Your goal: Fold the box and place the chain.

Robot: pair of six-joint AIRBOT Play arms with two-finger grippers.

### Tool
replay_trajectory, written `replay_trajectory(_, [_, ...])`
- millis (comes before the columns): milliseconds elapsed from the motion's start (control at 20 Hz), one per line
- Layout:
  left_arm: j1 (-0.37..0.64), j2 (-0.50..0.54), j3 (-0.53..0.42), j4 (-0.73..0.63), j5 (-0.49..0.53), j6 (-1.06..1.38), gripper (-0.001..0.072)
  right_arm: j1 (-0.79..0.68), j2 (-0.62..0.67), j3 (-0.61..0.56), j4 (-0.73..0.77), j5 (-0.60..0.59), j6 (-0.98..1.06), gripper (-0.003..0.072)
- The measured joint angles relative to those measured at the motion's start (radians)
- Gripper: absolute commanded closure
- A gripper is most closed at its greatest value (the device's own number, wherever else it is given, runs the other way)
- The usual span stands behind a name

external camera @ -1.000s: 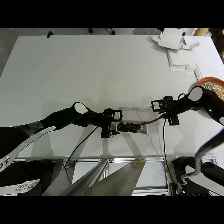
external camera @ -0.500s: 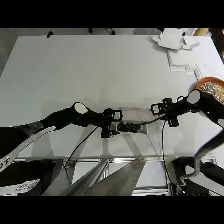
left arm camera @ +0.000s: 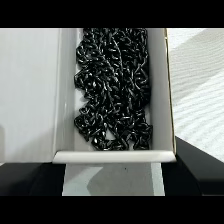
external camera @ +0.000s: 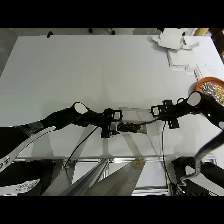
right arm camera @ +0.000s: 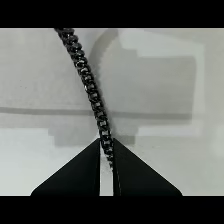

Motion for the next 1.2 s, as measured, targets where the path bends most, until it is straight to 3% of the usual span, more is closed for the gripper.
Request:
replay_trajectory(300, [0.0, 0.0, 0.0, 0.0, 0.0, 0.0, 0.0368, 0.103, 0.263, -0.001, 0.066, 0.117, 0.104, 0.0665])
replay_trajectory(550, [0.0, 0.0, 0.0, 0.0, 0.0, 0.0, 0.0368, 0.252, 0.422, -0.001, 0.247, 0.148, 0.142, 0.0665])
replay_trajectory(900, [0.0, 0.0, 0.0, 0.0, 0.0, 0.0, 0.0368, 0.436, 0.397, -0.002, 0.401, -0.005, 0.151, 0.0663])
replay_trajectory(950, [0.0, 0.0, 0.0, 0.0, 0.0, 0.0, 0.0368, 0.454, 0.375, -0.003, 0.406, -0.019, 0.152, 0.0637])
replay_trajectory(1100, [0.0, 0.0, 0.0, 0.0, 0.0, 0.0, 0.0368, 0.481, 0.318, -0.003, 0.412, -0.056, 0.156, 0.0462])
replay_trajectory(1200, [0.0, 0.0, 0.0, 0.0, 0.0, 0.0, 0.0368, 0.482, 0.306, -0.002, 0.396, -0.082, 0.174, 0.0456])
